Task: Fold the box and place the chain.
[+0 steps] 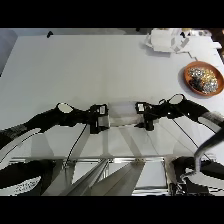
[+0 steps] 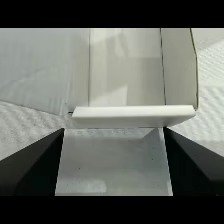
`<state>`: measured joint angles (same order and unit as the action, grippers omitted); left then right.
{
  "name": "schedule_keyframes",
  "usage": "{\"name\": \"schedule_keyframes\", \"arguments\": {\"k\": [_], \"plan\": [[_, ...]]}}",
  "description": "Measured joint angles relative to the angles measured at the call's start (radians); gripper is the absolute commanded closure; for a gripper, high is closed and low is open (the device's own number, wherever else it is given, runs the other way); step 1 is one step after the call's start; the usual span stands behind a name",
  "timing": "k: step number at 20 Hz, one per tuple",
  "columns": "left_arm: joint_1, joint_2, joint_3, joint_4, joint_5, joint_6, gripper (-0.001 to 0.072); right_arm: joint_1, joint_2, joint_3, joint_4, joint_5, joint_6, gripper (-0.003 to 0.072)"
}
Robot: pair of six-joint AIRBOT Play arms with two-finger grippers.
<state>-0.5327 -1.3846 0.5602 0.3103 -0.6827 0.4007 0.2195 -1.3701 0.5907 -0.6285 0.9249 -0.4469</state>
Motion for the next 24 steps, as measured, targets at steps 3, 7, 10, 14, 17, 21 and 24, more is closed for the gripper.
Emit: {"name": "schedule_keyframes", "arguments": {"k": [3,7,10,14,17,21,24], "plan": [[-0.007,0.000,0.001,-0.002,-0.001,0.001,0.0011,0.000,0.000,0.000,-0.001,0.000,-0.003,0.0374],[-0.013,0.000,0.001,0.006,-0.008,0.004,0.0011,0.000,0.000,0.000,-0.001,0.000,0.000,0.0374],[-0.015,0.000,0.002,0.014,-0.011,0.003,0.0010,0.000,0.000,0.000,0.001,-0.002,0.004,0.0374],[-0.015,0.013,0.002,0.018,-0.010,0.011,0.0010,0.000,0.000,0.000,0.001,-0.002,0.002,0.0374],[-0.019,0.022,0.002,0.003,-0.014,0.015,0.0010,0.000,0.000,0.000,0.001,-0.001,0.002,0.0374],[-0.027,0.018,0.002,-0.028,-0.011,0.018,0.0012,0.000,0.000,0.000,0.000,-0.001,0.002,0.0374],[-0.029,0.001,0.002,-0.045,-0.006,0.019,0.0015,0.000,0.000,0.000,0.000,-0.001,0.001,0.0374]]}}
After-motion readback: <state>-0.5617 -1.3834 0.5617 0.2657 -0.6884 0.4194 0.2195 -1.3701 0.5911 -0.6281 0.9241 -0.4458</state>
